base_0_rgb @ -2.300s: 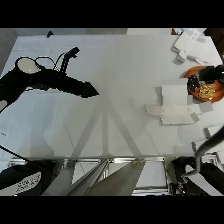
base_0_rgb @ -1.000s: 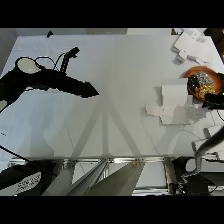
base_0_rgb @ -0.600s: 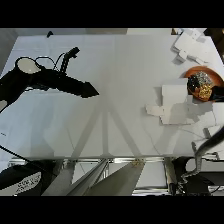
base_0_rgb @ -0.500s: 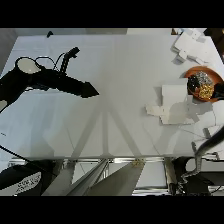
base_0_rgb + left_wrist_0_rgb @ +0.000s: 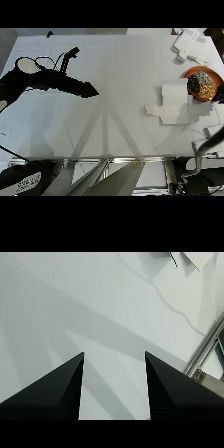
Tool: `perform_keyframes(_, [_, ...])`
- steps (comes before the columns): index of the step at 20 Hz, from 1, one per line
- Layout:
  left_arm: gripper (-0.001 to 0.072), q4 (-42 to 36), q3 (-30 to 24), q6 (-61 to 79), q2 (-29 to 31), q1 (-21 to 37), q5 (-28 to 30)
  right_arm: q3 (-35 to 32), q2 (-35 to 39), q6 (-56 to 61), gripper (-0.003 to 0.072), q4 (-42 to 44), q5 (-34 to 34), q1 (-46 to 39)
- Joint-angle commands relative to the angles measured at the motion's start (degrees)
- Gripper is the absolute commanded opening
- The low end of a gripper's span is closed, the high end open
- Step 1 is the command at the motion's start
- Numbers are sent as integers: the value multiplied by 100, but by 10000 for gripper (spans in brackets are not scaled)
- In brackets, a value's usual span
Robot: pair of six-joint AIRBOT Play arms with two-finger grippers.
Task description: Fold the box and place the chain.
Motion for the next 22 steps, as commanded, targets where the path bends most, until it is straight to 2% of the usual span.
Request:
perform_keyframes(1, [401,2,7,0,4,-2,2,11,-302,-170,330,210,48,-42])
perform_keyframes(10, [401,2,7,0,4,-2,2,9,-516,-396,282,212,245,-42])
perform_keyframes(12, [401,2,7,0,4,-2,2,9,-516,-422,179,212,415,-42])
perform_keyframes(15, [401,2,7,0,4,-2,2,9,-516,-472,134,212,675,-42])
perform_keyframes(16, [401,2,7,0,4,-2,2,9,-516,-470,46,227,715,-42])
perform_keyframes(17, [401,2,7,0,4,-2,2,9,-516,-474,10,247,769,-42])
perform_keyframes(22, [401,2,7,0,4,-2,2,9,-503,-651,11,1187,1071,35])
